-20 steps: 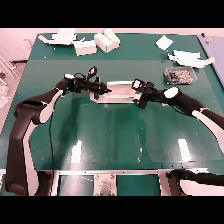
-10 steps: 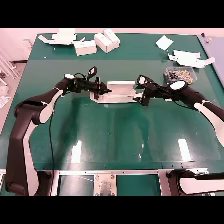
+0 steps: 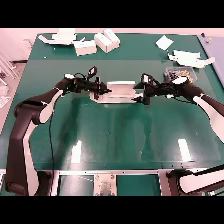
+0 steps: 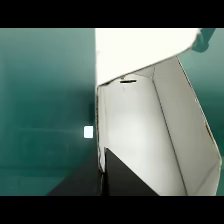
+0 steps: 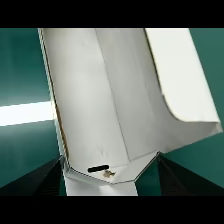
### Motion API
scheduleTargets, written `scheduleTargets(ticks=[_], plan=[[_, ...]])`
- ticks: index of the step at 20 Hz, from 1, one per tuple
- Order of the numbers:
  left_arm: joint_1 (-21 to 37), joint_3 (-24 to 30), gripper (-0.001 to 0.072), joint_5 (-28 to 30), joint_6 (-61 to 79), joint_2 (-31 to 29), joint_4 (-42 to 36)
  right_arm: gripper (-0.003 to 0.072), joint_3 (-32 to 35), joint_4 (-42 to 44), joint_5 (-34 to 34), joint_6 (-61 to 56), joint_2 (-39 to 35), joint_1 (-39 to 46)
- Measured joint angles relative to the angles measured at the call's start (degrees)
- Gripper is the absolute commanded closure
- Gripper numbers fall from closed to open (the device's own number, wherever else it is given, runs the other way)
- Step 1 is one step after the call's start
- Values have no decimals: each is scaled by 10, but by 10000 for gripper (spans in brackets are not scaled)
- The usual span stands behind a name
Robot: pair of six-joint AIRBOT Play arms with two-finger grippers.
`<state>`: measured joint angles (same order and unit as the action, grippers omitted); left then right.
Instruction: Fold the box and place the chain.
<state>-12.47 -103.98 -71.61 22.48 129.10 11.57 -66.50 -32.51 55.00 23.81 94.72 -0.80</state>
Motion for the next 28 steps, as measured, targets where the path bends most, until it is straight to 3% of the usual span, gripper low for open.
scheduleTargets(ticks=[13, 28], plan=[[0, 0, 687, -4, 0, 0, 0, -4, -49, 31, 59, 89, 82, 6], [-1, 0, 687, -2, 0, 0, 0, -3, -131, 68, 192, 99, 162, 15]])
